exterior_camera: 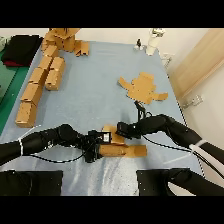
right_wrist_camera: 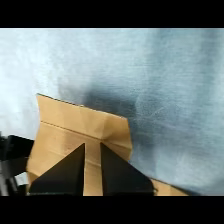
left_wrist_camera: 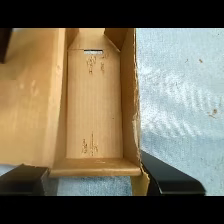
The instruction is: Fold the box.
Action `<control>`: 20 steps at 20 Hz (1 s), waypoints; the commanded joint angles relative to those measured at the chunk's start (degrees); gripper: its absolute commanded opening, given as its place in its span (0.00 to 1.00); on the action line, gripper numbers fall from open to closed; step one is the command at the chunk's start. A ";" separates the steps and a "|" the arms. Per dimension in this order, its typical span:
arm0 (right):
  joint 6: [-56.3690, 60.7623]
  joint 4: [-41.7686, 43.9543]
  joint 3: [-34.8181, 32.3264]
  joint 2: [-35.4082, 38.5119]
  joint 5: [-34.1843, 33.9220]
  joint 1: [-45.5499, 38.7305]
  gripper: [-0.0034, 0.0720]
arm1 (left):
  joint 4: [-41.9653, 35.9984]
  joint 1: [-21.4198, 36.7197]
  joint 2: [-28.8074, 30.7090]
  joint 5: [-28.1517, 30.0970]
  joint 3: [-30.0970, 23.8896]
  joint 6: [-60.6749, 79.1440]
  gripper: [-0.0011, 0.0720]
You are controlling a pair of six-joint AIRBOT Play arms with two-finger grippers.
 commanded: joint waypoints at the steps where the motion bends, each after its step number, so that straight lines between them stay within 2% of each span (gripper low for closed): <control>1: -4.63 0.20 0.44 -4.79 -0.68 0.44 0.25 | 0.04 -0.04 0.00 0.00 -0.02 0.04 0.66; 7: -6.36 0.04 0.44 -4.76 -0.42 0.59 0.24 | 0.04 -0.04 0.00 0.00 -0.02 0.04 0.66; 9: -7.80 -0.55 1.38 -4.26 -1.16 0.59 0.15 | 0.04 -0.04 0.00 0.00 -0.02 0.04 0.66; 10: -8.02 -1.77 2.60 -3.54 -2.29 0.55 0.15 | 0.04 -0.04 0.00 0.00 -0.02 0.07 0.66; 16: -6.88 -18.34 14.80 3.56 -17.68 -1.09 0.16 | 0.04 -0.04 0.00 0.00 -0.02 0.04 0.66; 18: -6.51 -24.79 16.15 7.17 -22.91 -1.09 0.16 | 0.04 -0.04 0.00 0.00 -0.02 0.04 0.66; 20: -6.99 -27.58 16.13 10.69 -27.71 -1.07 0.16 | 0.04 -0.04 0.00 0.00 0.00 0.07 0.66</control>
